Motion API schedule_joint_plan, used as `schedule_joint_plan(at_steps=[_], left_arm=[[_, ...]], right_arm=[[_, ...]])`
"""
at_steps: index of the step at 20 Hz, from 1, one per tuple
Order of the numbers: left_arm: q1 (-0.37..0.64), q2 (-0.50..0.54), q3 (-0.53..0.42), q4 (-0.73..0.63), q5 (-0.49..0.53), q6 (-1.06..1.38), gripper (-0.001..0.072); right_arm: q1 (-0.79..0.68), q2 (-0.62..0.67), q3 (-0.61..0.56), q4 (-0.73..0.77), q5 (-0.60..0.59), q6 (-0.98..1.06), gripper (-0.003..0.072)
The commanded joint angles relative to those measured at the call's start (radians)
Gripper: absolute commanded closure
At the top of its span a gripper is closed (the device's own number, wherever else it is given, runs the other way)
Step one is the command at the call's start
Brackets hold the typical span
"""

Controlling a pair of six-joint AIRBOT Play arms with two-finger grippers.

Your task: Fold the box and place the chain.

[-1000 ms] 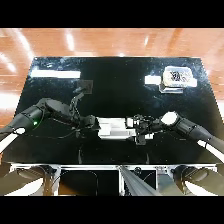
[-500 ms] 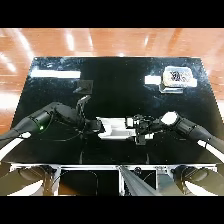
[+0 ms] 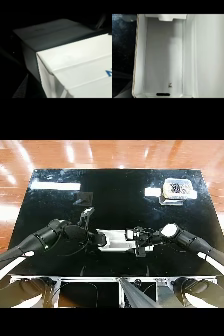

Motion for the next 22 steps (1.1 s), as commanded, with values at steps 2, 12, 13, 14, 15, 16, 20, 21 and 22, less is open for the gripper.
schedule_joint_plan(at_steps=[2,12,13,14,15,16,20,21,22], left_arm=[[-0.097,0.0,0.054,0.248,-0.043,-0.236,0.0102],[-0.153,-0.084,0.158,0.369,0.157,-0.412,0.0212],[-0.161,-0.086,0.159,0.371,0.154,-0.412,0.0212],[-0.169,-0.088,0.163,0.371,0.153,-0.412,0.0212],[-0.174,-0.089,0.167,0.371,0.148,-0.414,0.0212],[-0.174,-0.09,0.172,0.37,0.141,-0.413,0.0212],[-0.173,-0.09,0.196,0.372,0.124,-0.413,0.0212],[-0.173,-0.092,0.2,0.372,0.123,-0.413,0.0212],[-0.173,-0.093,0.201,0.371,0.12,-0.413,0.0212]], right_arm=[[0.0,-0.001,0.0,0.0,0.0,0.0,0.0144],[0.0,-0.001,0.0,0.0,0.0,0.001,0.0144],[0.0,-0.001,0.0,0.0,0.0,0.001,0.0144],[0.0,-0.001,0.0,0.0,0.0,0.001,0.0144],[0.0,-0.001,0.0,0.0,0.0,0.001,0.0144],[0.0,-0.001,0.001,0.0,0.0,0.001,0.0145],[0.0,-0.001,0.0,0.0,0.0,0.001,0.0147],[0.0,-0.001,0.0,0.0,0.0,0.001,0.0156],[0.0,-0.001,0.0,-0.002,0.002,0.001,0.0315]])
